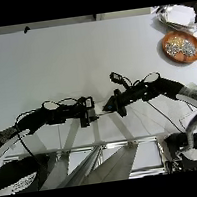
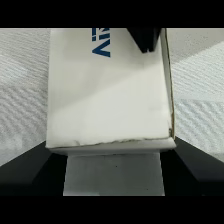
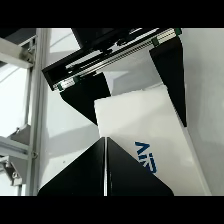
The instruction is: Fold the box and place the chain.
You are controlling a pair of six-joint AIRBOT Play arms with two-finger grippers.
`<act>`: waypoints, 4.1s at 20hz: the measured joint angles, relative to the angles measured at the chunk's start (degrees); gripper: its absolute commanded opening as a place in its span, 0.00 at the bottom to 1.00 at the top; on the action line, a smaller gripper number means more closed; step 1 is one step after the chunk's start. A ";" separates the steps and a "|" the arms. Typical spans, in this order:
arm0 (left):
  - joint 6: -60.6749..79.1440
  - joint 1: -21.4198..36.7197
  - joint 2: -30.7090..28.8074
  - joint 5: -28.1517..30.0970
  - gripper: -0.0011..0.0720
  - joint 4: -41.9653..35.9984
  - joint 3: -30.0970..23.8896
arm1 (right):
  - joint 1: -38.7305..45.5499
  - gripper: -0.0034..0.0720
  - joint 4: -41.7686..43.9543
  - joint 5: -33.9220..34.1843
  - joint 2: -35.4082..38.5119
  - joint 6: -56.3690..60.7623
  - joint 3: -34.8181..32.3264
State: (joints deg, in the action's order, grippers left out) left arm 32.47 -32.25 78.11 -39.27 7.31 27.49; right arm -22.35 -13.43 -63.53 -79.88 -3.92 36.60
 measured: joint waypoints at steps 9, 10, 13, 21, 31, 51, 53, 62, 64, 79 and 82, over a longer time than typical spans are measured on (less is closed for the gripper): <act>0.04 0.00 0.00 0.04 0.20 0.07 -0.02 | -0.13 0.05 0.59 0.96 -3.50 -1.31 -1.27; 0.04 0.00 0.02 0.00 0.20 0.09 -0.02 | -0.22 0.05 0.48 0.96 -3.91 -1.33 -1.36; 0.04 0.02 0.00 -0.04 0.20 0.09 -0.02 | -0.39 0.05 0.31 1.14 -4.92 -1.40 -1.42; 0.07 0.02 0.00 -0.02 0.20 0.07 -0.04 | -0.55 0.06 -0.28 2.51 -5.57 -1.16 -2.25; -0.11 0.02 0.00 0.00 0.20 -0.13 -0.02 | -0.59 0.06 3.06 3.43 6.54 -0.15 -0.26; 0.04 0.02 -0.02 0.00 0.20 -0.24 -0.02 | -0.37 0.06 -77.70 -19.82 23.28 88.11 16.81; 0.02 0.02 0.00 -0.02 0.20 -0.74 -0.02 | -0.37 0.06 -78.34 -19.89 23.37 90.82 16.85; -3.32 2.14 -3.87 1.86 0.02 -1.73 -0.02 | -0.37 0.06 -77.44 -15.56 23.43 94.23 16.92; -6.12 4.39 -7.06 4.20 0.02 -1.73 -0.04 | -0.37 0.06 -77.37 -15.37 23.43 94.40 16.92; -63.23 39.82 -28.26 14.01 0.02 39.28 -0.04 | -0.37 0.22 -74.77 -14.80 23.43 94.57 16.92; -71.78 45.22 -28.24 12.72 0.02 48.68 -0.04 | -0.37 0.22 -74.51 -14.32 23.43 94.57 16.92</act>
State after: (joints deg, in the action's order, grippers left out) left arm -39.31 12.97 49.87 -26.55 55.99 27.44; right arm -22.72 -87.94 -77.84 -56.45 90.65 53.52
